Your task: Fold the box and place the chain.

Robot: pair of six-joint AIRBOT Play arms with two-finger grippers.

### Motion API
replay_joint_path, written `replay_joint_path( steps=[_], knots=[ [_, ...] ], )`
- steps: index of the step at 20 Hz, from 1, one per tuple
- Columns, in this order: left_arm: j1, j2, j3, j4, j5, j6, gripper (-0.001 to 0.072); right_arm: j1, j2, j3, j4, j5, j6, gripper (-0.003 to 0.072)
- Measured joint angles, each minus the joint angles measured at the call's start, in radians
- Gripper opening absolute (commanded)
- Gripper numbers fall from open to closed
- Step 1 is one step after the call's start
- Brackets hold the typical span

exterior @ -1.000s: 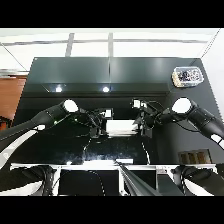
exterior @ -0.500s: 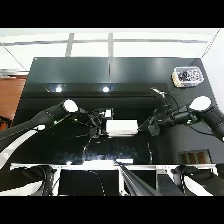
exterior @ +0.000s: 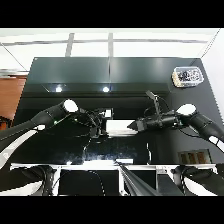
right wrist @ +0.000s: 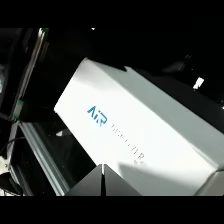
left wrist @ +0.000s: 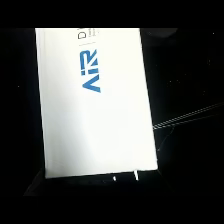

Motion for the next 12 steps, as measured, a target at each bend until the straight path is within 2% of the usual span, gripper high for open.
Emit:
replay_joint_path(
  steps=[12],
  knots=[
    [0.000,0.000,0.000,0.000,0.001,0.001,0.0486,0.017,-0.048,-0.003,-0.087,-0.065,0.063,0.0005]
  ],
)
